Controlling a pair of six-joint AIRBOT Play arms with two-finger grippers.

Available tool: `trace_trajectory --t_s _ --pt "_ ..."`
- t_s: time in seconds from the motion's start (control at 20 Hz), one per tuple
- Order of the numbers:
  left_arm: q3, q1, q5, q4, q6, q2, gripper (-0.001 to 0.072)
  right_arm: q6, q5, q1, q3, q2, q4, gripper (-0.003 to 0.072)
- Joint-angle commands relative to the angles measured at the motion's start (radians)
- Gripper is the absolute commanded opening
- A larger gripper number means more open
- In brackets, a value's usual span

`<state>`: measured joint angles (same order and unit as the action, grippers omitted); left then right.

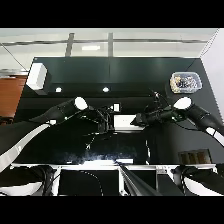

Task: Fold the box and place the chain.

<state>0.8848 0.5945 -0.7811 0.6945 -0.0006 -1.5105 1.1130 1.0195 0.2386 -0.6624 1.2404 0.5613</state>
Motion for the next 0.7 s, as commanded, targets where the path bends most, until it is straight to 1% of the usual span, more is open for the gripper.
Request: trace_trajectory --t_s 0.0,0.05,0.25,0.4,0.45,0.5,0.65 --pt "0.0 0.0 -0.001 0.0 -0.001 0.001 0.0509 -0.019 -0.005 -0.002 0.0 0.002 0.01 0.0012" --pt "0.0 0.0 -0.001 0.0 -0.001 0.001 0.0509 -0.023 0.011 -0.002 -0.008 -0.005 0.006 0.0011" --pt "0.0 0.0 -0.001 0.0 -0.001 0.001 0.0509 -0.035 0.154 -0.014 -0.09 -0.064 0.012 0.0011" --pt "0.0 0.0 0.0 0.001 -0.001 0.008 0.0511 -0.034 0.245 -0.09 -0.129 -0.124 0.013 0.0011" --pt "0.001 0.0 -0.001 0.001 -0.001 0.018 0.057 -0.033 0.265 -0.136 -0.134 -0.146 0.013 0.0011" --pt "0.002 0.0 -0.006 0.001 -0.011 0.032 0.071 -0.033 0.281 -0.183 -0.136 -0.169 0.014 0.0012" --pt "0.015 -0.008 -0.064 0.06 -0.059 0.096 0.0712 -0.034 0.328 -0.344 -0.136 -0.239 0.02 0.0012"
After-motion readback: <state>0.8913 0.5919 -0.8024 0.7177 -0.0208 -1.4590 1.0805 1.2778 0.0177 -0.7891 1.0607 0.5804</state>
